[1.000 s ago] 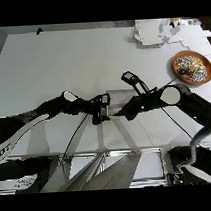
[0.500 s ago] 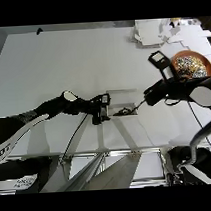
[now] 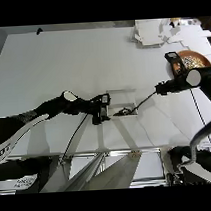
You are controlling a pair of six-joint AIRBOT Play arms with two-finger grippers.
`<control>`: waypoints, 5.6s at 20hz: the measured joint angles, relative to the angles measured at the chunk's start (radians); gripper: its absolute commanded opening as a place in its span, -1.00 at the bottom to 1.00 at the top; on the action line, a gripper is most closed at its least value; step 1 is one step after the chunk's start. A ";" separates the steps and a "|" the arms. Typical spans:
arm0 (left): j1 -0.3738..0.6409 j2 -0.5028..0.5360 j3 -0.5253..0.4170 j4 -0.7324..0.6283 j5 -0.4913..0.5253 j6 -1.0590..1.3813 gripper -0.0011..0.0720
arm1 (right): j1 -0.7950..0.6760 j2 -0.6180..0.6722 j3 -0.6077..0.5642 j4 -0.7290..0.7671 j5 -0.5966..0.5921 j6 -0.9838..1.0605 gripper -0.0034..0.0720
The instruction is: Fold the box and place the chain.
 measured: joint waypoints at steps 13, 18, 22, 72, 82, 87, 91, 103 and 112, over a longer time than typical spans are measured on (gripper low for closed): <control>0.000 0.000 0.000 0.000 0.000 0.000 -0.56 | -0.013 -0.197 0.000 0.074 -0.132 0.000 -0.07; 0.000 0.000 0.000 0.000 0.000 0.000 -0.56 | 0.001 -0.238 0.002 0.098 -0.146 0.000 -0.87; 0.000 0.000 0.000 0.000 0.000 0.000 -0.56 | 0.006 -0.224 -0.002 0.122 -0.150 -0.036 -0.87; 0.000 0.000 0.000 0.000 -0.007 0.000 -0.56 | 0.498 0.154 -0.192 0.463 -0.250 -0.135 -0.30; 0.000 0.000 0.000 0.000 -0.007 0.000 -0.56 | 0.443 0.183 0.040 0.148 -0.004 -0.072 -0.33; 0.000 0.000 0.000 0.000 -0.007 0.000 -0.56 | 0.264 0.135 0.064 0.051 0.035 -0.022 -0.32; 0.000 0.000 0.000 0.000 -0.007 0.000 -0.56 | 0.141 0.037 0.069 0.029 0.028 0.004 -0.11; 0.000 0.000 0.000 0.000 -0.007 0.000 -0.56 | 0.028 -0.225 0.070 0.003 -0.065 0.022 -0.11; 0.000 0.000 0.000 0.000 -0.007 0.000 -0.56 | 0.023 -0.261 0.070 -0.005 -0.115 0.021 -0.34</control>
